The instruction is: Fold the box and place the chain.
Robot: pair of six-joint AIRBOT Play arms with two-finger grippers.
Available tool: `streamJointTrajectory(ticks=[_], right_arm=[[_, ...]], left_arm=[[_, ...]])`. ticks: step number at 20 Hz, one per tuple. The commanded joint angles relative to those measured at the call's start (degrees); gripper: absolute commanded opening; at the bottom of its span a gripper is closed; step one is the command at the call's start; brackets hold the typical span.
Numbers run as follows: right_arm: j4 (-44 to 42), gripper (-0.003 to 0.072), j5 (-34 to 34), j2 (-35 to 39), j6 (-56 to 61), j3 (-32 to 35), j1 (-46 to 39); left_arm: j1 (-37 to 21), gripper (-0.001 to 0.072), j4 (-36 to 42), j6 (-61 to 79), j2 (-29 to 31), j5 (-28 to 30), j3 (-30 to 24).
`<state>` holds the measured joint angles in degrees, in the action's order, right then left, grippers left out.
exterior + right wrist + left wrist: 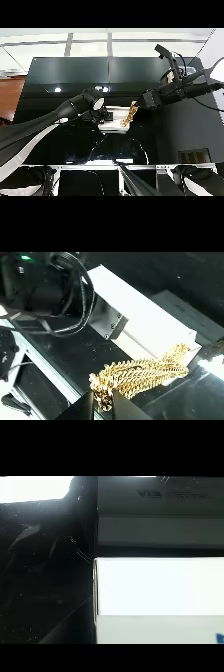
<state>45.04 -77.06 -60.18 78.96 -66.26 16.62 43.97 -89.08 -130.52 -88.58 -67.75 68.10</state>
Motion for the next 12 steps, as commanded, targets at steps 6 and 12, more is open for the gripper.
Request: streamJointTrajectory(ticks=[6,12], right_arm=[[-4.8,0.0013,10.3,-0.4,0.2,5.2,4.6],[5.5,0.0013,14.4,-0.7,6.6,9.0,7.2]], left_arm=[[0.0,0.0025,0.0,0.0,0.0,0.1,0.1],[0.0,0.0025,0.0,0.0,0.0,0.2,0.1]])
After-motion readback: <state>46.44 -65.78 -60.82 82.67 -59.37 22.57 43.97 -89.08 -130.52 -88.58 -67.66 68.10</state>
